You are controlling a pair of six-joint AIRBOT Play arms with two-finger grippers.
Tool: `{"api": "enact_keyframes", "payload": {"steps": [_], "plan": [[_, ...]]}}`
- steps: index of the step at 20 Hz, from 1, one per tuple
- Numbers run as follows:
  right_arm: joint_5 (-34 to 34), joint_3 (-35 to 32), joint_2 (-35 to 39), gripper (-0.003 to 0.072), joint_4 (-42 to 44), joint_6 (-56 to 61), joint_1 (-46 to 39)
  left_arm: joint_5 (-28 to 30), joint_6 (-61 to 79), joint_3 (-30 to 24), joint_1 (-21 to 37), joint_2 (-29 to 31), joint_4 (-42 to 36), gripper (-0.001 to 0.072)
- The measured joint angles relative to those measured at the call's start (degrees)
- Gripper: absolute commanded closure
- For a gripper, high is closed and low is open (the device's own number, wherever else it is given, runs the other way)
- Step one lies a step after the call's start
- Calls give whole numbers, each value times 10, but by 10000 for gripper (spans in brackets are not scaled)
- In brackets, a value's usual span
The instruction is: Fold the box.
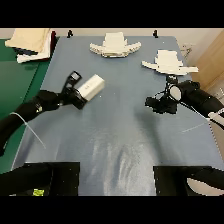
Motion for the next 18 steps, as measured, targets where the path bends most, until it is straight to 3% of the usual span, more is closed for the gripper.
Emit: {"api": "enact_keyframes", "payload": {"steps": [4,7,12,18], "plan": [[0,0,0,683,0,1,-1,9,-67,118,100,-86,37,347],[0,0,0,683,2,1,-2,1,-148,228,143,-177,105,347],[-1,0,0,683,4,1,-2,-14,-292,407,184,-327,216,347],[-2,0,0,683,4,2,-2,-109,-391,587,206,-465,258,347]]}}
